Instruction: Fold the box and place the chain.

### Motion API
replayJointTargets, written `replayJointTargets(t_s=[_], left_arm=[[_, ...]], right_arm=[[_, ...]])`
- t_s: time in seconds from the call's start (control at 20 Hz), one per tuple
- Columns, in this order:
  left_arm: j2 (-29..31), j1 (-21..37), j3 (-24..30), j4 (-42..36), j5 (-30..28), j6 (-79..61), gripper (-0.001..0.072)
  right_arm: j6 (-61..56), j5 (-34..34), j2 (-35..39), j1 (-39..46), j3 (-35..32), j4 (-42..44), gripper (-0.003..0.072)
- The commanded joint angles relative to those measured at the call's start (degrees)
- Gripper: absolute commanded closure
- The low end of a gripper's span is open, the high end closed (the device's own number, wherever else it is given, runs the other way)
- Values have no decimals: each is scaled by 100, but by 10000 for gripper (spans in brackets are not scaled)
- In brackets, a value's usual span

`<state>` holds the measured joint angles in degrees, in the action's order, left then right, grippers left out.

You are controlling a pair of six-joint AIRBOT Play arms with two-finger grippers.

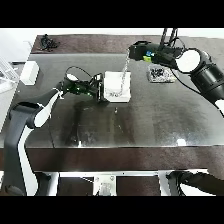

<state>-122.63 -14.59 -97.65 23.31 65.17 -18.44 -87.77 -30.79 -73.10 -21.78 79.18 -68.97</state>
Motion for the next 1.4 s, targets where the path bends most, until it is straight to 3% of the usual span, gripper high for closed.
replayJointTargets(t_s=[0.0,0.25,0.4,0.75,0.8,0.85,0.9,1.1,1.15,1.2,1.35], left_arm=[[4,0,0,0,-2,0,381],[4,0,0,0,-2,0,381],[4,0,0,0,-2,0,381],[4,0,0,0,-2,0,381],[4,0,2,0,-2,0,381],[4,0,0,0,-2,0,381],[4,0,0,0,-4,0,381],[4,0,2,0,-2,0,381],[4,0,0,0,-2,0,381],[4,0,0,0,-4,0,381],[4,0,2,0,0,0,381]], right_arm=[[-2,-33,24,-256,-181,-74,685],[-7,-7,-127,-256,-927,-70,685],[-7,352,-323,-251,-1353,-68,685],[20,439,-1150,-208,-1515,-83,671],[160,437,-1202,-177,-1515,-125,469],[275,437,-1211,-149,-1515,-195,219],[354,437,-1204,-103,-1495,-251,113],[632,271,-868,142,-1185,-269,113],[990,273,-664,168,-1093,-271,161],[1266,289,-490,232,-977,-267,329],[2004,-111,-387,682,-468,-188,399]])
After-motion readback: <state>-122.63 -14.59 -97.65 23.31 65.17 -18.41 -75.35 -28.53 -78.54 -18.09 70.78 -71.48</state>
